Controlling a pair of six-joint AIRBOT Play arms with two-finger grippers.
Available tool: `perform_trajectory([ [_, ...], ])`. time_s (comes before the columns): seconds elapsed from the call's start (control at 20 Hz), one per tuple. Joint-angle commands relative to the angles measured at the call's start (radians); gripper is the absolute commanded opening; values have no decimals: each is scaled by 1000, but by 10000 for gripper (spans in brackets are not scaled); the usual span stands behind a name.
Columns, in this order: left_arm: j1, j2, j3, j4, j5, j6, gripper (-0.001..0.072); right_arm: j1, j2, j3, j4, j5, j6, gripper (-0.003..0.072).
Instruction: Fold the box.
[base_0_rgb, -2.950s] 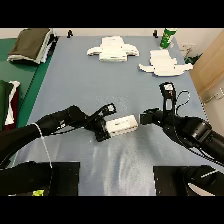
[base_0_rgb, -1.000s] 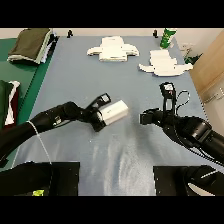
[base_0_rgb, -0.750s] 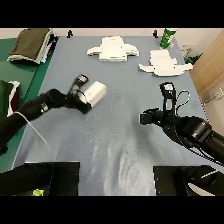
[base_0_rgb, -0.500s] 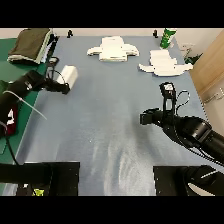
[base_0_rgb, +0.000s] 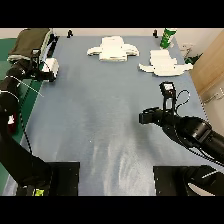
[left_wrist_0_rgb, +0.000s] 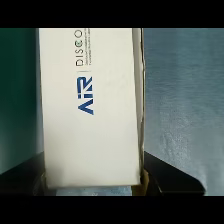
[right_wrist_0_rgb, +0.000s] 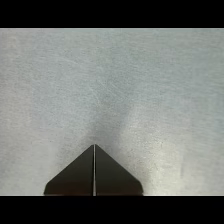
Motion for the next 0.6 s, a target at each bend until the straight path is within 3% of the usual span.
perform_trajectory([
  [0.0,-1,-68,54,8,27,16,341,0,0,0,-4,7,0,10],
  [0.55,-6,-72,54,-19,79,13,342,0,0,0,-4,7,0,9],
])
